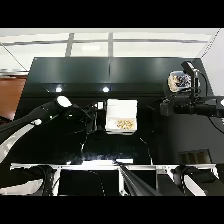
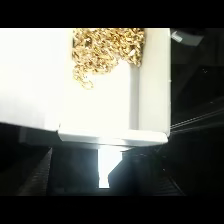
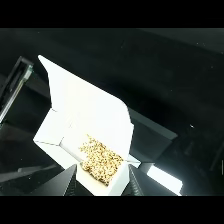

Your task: Fold the box and place the chain.

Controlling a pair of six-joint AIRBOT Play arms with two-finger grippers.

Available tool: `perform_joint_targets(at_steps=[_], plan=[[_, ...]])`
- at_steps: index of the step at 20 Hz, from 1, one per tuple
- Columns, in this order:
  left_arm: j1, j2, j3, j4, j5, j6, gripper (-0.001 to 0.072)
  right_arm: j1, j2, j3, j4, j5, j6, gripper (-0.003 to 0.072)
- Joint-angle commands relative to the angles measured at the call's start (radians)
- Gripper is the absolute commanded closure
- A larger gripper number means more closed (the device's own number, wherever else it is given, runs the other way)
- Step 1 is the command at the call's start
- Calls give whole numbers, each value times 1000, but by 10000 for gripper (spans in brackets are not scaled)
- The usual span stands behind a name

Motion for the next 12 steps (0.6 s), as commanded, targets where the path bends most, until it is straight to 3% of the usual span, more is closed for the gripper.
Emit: perform_joint_targets(at_steps=[1, 8, 9, 11, 12], plan=[[-27, -24, 24, 0, -4, 15, 0, 0, -1, 1, 0, 0, 0, 306], [-55, -31, 24, -18, 21, 17, 12, 0, -1, 1, -2, -2, -1, 306], [-55, -32, 24, -18, 21, 17, 62, 0, -1, 1, -4, -5, -1, 306], [-55, -32, 24, -19, 21, 17, 246, 0, -1, 1, -32, -34, 0, 306], [-55, -32, 24, -18, 22, 17, 249, 0, -2, -1, -40, -51, 8, 306]])
